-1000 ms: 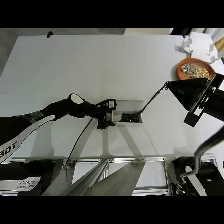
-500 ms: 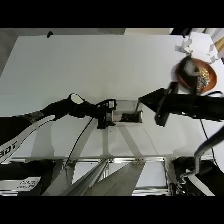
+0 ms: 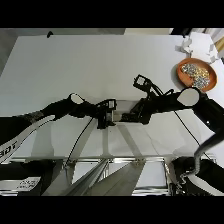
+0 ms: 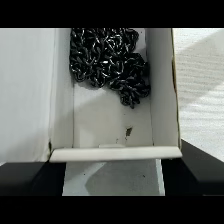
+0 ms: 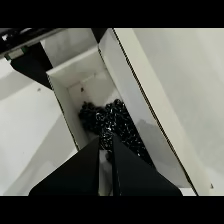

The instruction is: Fold the box and place the chain.

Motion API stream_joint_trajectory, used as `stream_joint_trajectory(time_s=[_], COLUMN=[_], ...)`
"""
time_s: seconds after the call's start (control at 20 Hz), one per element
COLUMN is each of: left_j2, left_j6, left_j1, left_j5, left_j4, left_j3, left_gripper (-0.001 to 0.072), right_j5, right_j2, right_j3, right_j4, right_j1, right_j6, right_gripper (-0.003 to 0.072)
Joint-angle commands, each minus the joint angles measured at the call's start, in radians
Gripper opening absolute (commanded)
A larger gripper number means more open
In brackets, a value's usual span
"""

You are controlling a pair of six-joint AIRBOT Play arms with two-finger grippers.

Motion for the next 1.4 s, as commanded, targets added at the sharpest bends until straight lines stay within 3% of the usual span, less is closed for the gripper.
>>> stream_joint_trajectory(time_s=[0.0,0.1,0.35,0.5,0.65,0.85,1.0,1.1,1.35], left_j2=[0.000,0.000,0.000,0.000,0.000,0.000,0.000,0.000,0.000], left_j6=[0.000,0.000,0.000,0.000,0.000,0.000,0.000,0.000,0.000], left_j1=[0.000,0.000,0.000,0.000,0.000,0.000,0.000,0.000,0.000], left_j5=[0.000,0.000,0.000,0.000,0.000,0.000,0.000,0.000,0.000], left_j4=[0.000,0.000,0.000,0.000,0.000,0.000,0.000,0.000,0.000], left_j3=[0.000,0.000,0.000,0.000,0.000,0.000,0.000,0.000,0.000], left_gripper=[0.0209,0.0209,0.0209,0.0209,0.0209,0.0209,0.0209,0.0209,0.0209], right_j5=[0.003,0.004,-0.012,0.052,0.136,0.126,0.107,0.067,0.078], right_j2=[-0.037,-0.037,0.097,0.185,0.185,0.109,-0.010,-0.101,-0.257], right_j3=[-0.003,-0.003,-0.003,-0.003,-0.004,-0.004,-0.003,-0.003,-0.003], right_j4=[-0.033,-0.047,-0.048,-0.066,-0.096,-0.103,-0.134,-0.127,-0.069], right_j1=[0.003,0.003,-0.040,-0.171,-0.319,-0.418,-0.422,-0.421,-0.413], right_j6=[-0.001,-0.001,-0.012,-0.085,-0.252,-0.390,-0.492,-0.492,-0.725], right_gripper=[0.0133,0.0194,0.0194,0.0196,0.0196,0.0196,0.0205,0.0270,0.0270])
